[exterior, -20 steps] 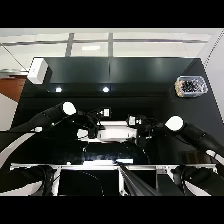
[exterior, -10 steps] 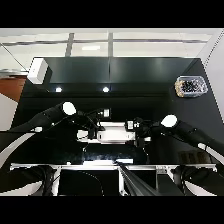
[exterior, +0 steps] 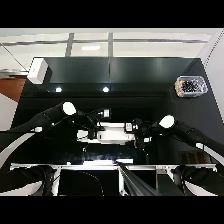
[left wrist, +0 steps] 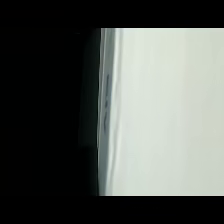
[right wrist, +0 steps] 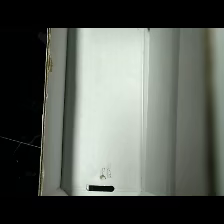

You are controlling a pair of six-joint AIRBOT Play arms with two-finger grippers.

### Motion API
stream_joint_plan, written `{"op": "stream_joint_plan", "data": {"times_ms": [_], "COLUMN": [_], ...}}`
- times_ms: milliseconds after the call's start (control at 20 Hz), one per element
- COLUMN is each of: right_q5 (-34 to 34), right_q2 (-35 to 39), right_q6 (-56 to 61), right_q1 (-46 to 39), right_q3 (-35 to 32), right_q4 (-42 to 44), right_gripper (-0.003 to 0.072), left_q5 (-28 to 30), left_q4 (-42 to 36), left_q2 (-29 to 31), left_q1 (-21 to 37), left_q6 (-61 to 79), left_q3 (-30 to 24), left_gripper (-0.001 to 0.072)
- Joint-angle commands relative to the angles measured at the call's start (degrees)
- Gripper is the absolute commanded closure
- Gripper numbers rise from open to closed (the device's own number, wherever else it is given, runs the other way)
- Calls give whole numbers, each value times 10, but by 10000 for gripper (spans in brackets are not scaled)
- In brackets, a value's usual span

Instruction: Fold the box and place the chain.

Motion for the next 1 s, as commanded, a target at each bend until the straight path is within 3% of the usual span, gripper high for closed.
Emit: {"op": "stream_joint_plan", "data": {"times_ms": [0, 950], "right_q5": [-5, -16], "right_q2": [-1, -4], "right_q6": [5, 59], "right_q1": [2, 2], "right_q3": [0, 0], "right_q4": [-4, -38], "right_gripper": [98, 98], "left_q5": [1, 1], "left_q4": [0, 0], "left_q2": [0, 0], "left_q1": [0, 0], "left_q6": [0, 0], "left_q3": [0, 0], "left_gripper": [682, 682]}}
